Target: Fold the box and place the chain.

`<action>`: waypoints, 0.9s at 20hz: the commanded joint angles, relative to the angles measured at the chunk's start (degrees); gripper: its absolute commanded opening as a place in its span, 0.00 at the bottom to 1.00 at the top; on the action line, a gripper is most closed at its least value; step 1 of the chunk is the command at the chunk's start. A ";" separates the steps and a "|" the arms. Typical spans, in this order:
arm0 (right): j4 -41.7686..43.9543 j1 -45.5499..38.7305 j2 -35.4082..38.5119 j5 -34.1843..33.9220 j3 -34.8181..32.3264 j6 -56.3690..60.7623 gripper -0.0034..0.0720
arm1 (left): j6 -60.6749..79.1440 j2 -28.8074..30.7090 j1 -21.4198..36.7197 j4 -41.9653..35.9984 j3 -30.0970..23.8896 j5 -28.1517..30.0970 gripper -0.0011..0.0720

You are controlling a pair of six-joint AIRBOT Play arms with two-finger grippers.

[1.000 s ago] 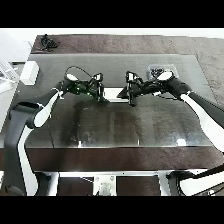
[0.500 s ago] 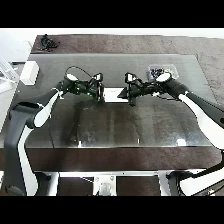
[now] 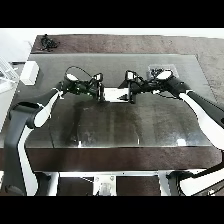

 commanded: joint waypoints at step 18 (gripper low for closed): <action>0.02 0.09 -1.99 -5.07 4.24 -0.07 0.79 | 0.00 0.04 -0.02 0.02 0.02 0.04 0.46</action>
